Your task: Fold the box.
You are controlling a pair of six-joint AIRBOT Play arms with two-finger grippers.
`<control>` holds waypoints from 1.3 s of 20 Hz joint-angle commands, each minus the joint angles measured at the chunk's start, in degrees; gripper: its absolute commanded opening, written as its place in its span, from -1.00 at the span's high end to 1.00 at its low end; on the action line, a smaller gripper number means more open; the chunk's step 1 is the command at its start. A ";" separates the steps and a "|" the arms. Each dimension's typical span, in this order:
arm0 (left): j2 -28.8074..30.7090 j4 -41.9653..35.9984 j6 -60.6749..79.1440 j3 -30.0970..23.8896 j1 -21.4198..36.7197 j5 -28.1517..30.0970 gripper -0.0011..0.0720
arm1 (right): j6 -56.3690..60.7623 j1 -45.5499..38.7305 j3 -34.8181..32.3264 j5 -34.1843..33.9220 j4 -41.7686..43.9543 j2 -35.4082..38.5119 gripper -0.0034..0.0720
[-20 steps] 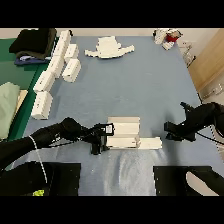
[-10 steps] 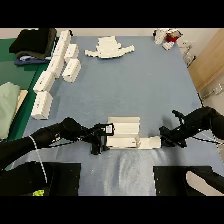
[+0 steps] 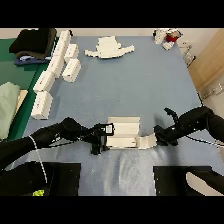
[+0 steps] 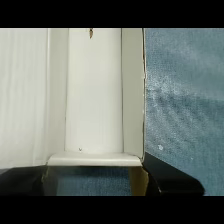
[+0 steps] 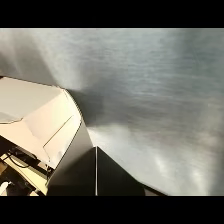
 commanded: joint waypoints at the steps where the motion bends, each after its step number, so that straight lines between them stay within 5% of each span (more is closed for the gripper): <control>1: 0.04 0.00 0.00 0.04 -0.02 0.00 -0.32 | -0.31 2.45 -0.04 1.68 0.72 0.04 0.90; 10: 0.04 0.00 0.00 0.04 -0.02 -0.02 -0.32 | -0.31 5.42 2.93 2.21 3.69 1.99 0.90; 13: 0.04 0.00 0.00 0.04 -0.02 0.00 -0.32 | -0.31 6.40 3.13 2.27 3.67 4.20 0.26; 14: 0.04 0.02 0.00 0.04 -0.02 0.00 -0.32 | -0.31 7.17 3.13 2.47 3.67 4.68 0.26; 15: 0.04 0.00 0.00 0.04 -0.02 0.00 -0.32 | -0.31 8.26 3.15 2.93 3.67 5.11 0.06; 16: 0.04 0.00 0.00 0.04 -0.02 0.00 -0.32 | -0.31 9.33 3.17 3.19 3.65 5.49 -0.49; 22: 0.04 0.00 0.00 0.04 -0.02 0.00 -0.32 | 2.38 17.44 3.17 10.25 1.09 5.68 -0.44; 26: 0.04 0.02 0.00 0.04 -0.02 -0.02 -0.32 | 15.30 25.90 5.07 14.56 -10.84 5.57 -0.44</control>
